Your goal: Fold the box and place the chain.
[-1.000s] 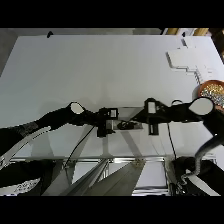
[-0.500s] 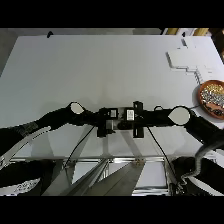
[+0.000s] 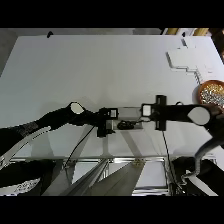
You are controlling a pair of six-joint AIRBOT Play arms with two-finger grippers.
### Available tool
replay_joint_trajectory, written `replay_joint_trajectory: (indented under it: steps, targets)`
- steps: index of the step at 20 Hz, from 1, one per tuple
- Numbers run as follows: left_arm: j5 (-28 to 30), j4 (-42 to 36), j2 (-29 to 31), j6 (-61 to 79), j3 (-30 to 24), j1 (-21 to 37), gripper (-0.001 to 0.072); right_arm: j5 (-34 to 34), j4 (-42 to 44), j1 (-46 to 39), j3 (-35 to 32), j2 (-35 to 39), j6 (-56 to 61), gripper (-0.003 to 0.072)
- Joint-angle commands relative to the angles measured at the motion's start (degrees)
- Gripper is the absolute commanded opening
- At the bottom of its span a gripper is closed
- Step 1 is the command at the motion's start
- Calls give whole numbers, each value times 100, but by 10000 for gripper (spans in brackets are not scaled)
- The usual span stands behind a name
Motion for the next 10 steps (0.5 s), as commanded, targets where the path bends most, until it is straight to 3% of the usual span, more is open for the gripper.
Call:
replay_joint_trajectory:
  steps: [1, 6, 10]
  targets:
    - [0, 0, 4, 2, -2, -2, 334, 608, -317, -1145, -17, -273, -426, 172]
    - [2, 0, 4, 2, -2, -2, 334, 634, -203, -1193, -17, -1272, -533, 173]
    - [2, 0, 4, 2, -2, -2, 334, 629, 256, -1193, -17, -1648, -1189, 152]
